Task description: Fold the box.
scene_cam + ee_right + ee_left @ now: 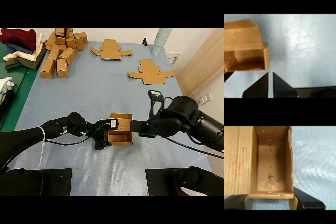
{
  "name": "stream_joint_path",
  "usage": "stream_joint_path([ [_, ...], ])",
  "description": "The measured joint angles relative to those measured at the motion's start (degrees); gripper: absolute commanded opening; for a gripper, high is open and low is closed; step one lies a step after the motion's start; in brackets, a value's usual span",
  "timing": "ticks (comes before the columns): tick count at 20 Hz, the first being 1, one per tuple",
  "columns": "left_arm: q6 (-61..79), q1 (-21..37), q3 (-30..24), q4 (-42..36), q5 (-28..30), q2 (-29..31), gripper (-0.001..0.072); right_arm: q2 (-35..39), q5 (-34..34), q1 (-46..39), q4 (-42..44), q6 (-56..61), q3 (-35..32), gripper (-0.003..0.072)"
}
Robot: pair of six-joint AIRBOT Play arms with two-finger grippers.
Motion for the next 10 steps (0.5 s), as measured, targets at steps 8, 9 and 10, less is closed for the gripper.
stream_joint_path([
  [8, 0.0, 0.0, 0.0, 0.0, 0.0, 0.0, 0.0395, -7.8, 5.2, -28.1, 20.2, -30.5, 0.0, 0.0002],
  [9, 0.0, 0.0, 0.0, 0.0, 0.0, 0.0, 0.0395, -10.4, 6.0, -32.1, 25.7, -36.9, 0.1, 0.0002],
  [10, 0.0, 0.0, 0.0, 0.0, 0.0, 0.0, 0.0395, -13.1, 6.7, -35.2, 30.5, -42.4, 0.4, 0.0002],
])
